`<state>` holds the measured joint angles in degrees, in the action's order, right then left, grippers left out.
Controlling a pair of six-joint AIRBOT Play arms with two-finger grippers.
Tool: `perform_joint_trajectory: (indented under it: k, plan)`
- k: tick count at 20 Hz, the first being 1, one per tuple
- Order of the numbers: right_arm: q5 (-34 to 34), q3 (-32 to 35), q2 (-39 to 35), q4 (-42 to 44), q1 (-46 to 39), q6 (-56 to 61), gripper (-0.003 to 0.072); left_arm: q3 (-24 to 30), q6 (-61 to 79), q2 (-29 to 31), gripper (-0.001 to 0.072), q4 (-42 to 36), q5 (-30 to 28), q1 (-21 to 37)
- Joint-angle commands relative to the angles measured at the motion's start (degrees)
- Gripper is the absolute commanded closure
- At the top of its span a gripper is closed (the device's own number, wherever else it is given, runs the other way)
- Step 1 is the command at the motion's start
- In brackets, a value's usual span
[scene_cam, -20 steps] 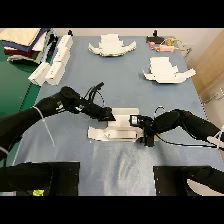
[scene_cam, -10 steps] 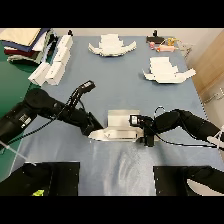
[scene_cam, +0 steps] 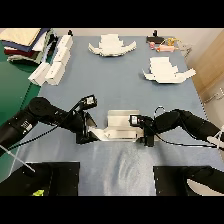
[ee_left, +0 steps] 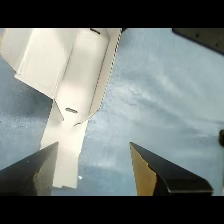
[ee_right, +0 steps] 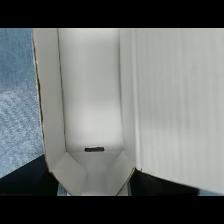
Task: Fold the box.
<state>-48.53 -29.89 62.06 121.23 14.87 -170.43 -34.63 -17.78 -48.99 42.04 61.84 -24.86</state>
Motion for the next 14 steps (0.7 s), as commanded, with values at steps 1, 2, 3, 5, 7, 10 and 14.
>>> perform_joint_trajectory:
  k: [1, 2, 3, 5, 7, 10, 14]
  plan:
    - [0.02, -0.04, 0.00, 0.02, 0.02, 0.02, 0.0184, 0.33, 9.99, -3.82, 0.0040, 0.46, -3.15, -1.46]
    - [0.02, -0.04, 0.00, 0.02, 0.02, 0.02, 0.0184, 0.33, 11.89, -5.27, 0.0040, 0.46, -4.17, -2.56]
    - [0.02, -0.04, 0.00, 0.02, 0.02, 0.02, 0.0184, 0.33, 13.55, -6.93, 0.0041, 0.48, -5.38, -3.85]
    - [0.02, -0.04, 0.00, 0.02, 0.02, 0.02, 0.0184, 0.33, 14.38, -10.19, 0.0041, 0.90, -9.09, -6.29]
    - [0.02, -0.02, 0.00, 0.02, 0.02, 0.02, 0.0184, 0.28, 14.38, -13.25, 0.0041, 0.85, -12.61, -7.76]
    - [0.02, -0.04, 0.00, 0.02, 0.02, 0.02, 0.0184, 0.28, 14.40, -16.44, 0.0051, 0.76, -16.13, -8.94]
    - [0.02, -0.04, 0.00, 0.02, 0.02, 0.02, 0.0184, 0.28, 14.47, -17.33, 0.0207, 0.39, -20.41, -11.30]
